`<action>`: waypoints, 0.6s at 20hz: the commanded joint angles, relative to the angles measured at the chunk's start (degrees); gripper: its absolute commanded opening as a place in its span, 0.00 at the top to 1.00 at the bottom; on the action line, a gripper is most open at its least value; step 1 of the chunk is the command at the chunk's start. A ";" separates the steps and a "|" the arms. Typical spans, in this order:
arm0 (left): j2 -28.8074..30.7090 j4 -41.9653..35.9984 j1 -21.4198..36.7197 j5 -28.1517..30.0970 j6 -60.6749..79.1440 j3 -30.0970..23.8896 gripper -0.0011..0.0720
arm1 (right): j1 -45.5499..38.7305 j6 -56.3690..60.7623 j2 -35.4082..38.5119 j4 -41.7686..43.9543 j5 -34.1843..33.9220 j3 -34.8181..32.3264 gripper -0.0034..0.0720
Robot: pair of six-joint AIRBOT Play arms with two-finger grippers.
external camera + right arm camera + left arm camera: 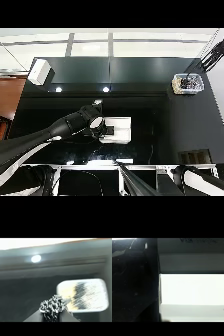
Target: Fold the box and place the chain.
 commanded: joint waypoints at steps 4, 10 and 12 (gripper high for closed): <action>0.02 0.00 0.04 0.04 0.00 0.00 0.95 | 0.02 -10.23 15.47 28.09 7.82 -16.74 0.95; 0.02 0.02 0.04 -0.20 0.00 0.00 0.95 | 7.10 -11.72 20.41 33.77 16.74 -26.16 0.95; 0.02 0.02 0.04 -0.17 0.00 0.00 0.95 | 12.83 -11.67 20.48 33.77 16.33 -28.33 0.95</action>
